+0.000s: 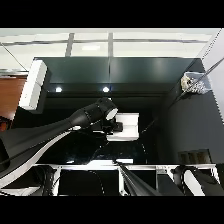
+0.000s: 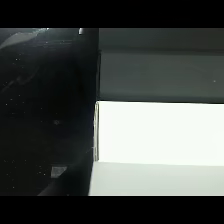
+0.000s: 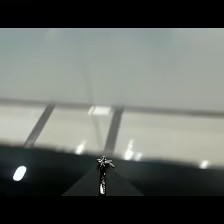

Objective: Fold the box and place the chain.

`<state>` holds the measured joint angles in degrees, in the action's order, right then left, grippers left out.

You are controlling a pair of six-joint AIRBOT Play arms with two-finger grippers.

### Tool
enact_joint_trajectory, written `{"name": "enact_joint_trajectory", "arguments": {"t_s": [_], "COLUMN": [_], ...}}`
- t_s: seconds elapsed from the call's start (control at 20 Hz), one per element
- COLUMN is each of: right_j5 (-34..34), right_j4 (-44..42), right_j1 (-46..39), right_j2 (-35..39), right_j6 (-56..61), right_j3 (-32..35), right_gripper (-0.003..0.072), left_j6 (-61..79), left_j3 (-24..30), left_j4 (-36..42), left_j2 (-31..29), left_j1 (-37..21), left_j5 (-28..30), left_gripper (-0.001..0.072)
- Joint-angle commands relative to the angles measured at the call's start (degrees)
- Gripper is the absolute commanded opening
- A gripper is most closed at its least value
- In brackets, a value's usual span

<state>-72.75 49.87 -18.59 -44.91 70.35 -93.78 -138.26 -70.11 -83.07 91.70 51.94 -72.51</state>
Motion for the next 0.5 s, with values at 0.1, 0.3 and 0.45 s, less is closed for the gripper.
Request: {"name": "enact_joint_trajectory", "arguments": {"t_s": [0.1,0.3,0.45], "right_j5": [-12.8,-11.1,-8.3], "right_j4": [-9.2,-21.1,-27.9], "right_j1": [7.4,12.2,15.1], "right_j2": [7.5,7.0,5.7], "right_j6": [-3.7,-3.4,-3.6], "right_j3": [23.2,38.2,45.8], "right_gripper": [0.0006,0.0005,0.0005], "left_j6": [0.0,0.0,0.0], "left_j3": [0.0,0.0,0.0], "left_j4": [0.0,0.0,0.0], "left_j2": [0.0,0.0,0.0], "left_j1": [0.0,0.0,0.0], "left_j5": [0.0,0.1,0.0], "left_gripper": [0.0033,0.0033,0.0033]}}
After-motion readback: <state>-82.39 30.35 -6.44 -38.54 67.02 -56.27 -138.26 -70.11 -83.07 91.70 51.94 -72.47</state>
